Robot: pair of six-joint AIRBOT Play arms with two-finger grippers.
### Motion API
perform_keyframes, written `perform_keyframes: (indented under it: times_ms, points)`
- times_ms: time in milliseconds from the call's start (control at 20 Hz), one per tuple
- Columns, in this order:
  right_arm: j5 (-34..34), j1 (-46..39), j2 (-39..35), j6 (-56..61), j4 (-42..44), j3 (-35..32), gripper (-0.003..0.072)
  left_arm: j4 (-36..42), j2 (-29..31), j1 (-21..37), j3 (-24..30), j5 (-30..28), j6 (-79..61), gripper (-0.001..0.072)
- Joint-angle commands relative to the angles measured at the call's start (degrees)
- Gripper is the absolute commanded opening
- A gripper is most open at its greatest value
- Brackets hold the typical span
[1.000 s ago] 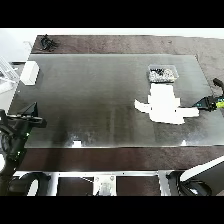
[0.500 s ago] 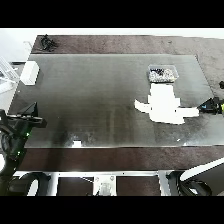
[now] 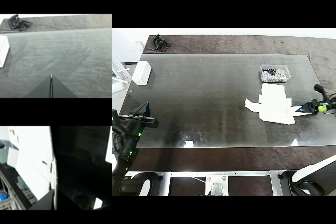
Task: Fold the box and place the chain.
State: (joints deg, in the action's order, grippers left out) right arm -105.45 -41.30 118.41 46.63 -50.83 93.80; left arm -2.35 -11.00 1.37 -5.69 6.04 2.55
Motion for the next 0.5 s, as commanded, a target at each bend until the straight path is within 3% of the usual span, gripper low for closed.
perform_keyframes:
  times_ms: [0,200,450]
  points:
    - [-0.1,4.8,-0.9,-6.0,4.5,-3.9,0.0002,0.0,0.0,0.0,0.0,0.0,0.0,0.0020]
    - [0.8,10.2,-8.1,-6.7,13.2,-9.3,0.0001,0.0,0.0,0.0,0.0,0.0,0.0,0.0020]
    - [9.8,21.3,-12.4,-6.6,32.7,-12.6,0.0001,0.0,0.0,0.0,0.0,0.0,0.0,0.0020]
